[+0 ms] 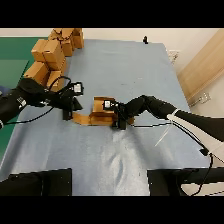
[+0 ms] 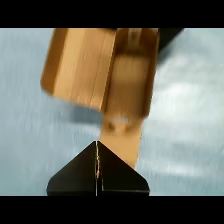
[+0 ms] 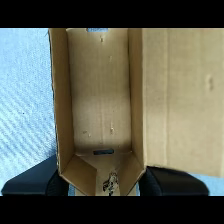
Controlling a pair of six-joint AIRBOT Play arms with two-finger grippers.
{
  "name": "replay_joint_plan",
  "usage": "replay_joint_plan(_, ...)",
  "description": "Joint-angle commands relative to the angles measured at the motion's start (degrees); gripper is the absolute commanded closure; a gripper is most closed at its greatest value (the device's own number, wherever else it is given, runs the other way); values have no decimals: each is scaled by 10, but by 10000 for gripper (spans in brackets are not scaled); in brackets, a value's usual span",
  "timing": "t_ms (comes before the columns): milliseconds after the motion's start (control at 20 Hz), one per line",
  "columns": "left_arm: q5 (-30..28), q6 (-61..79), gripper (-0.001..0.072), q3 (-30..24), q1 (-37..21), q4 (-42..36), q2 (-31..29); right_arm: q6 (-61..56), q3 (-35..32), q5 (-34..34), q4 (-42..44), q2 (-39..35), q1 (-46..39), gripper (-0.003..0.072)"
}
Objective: Fold the box.
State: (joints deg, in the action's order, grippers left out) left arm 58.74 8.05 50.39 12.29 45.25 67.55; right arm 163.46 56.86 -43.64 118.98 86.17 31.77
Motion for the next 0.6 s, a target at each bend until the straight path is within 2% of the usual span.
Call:
replay_joint_plan(0,16,18,690,-9,-29,68,35,0,0,0,0,-1,0,679)
replay_joint_plan(50,14,27,471,-9,-17,68,49,0,0,0,0,-1,0,679)
replay_joint_plan(100,6,27,157,-9,-2,68,64,0,0,0,0,-1,0,679)
replay_joint_plan(150,-7,26,128,-8,16,68,75,0,0,0,0,-1,0,679)
replay_joint_plan(300,-39,25,126,-8,62,59,88,0,0,0,0,-1,0,679)
replay_joint_plan(350,-49,24,157,-8,75,57,87,0,0,0,0,-1,0,679)
replay_joint_plan(400,-47,25,324,-6,85,55,87,0,0,0,0,-1,0,679)
replay_joint_plan(450,-47,24,417,-6,94,55,87,0,0,0,0,-1,0,679)
replay_joint_plan(550,-48,24,426,-6,104,52,87,0,0,0,0,-1,0,679)
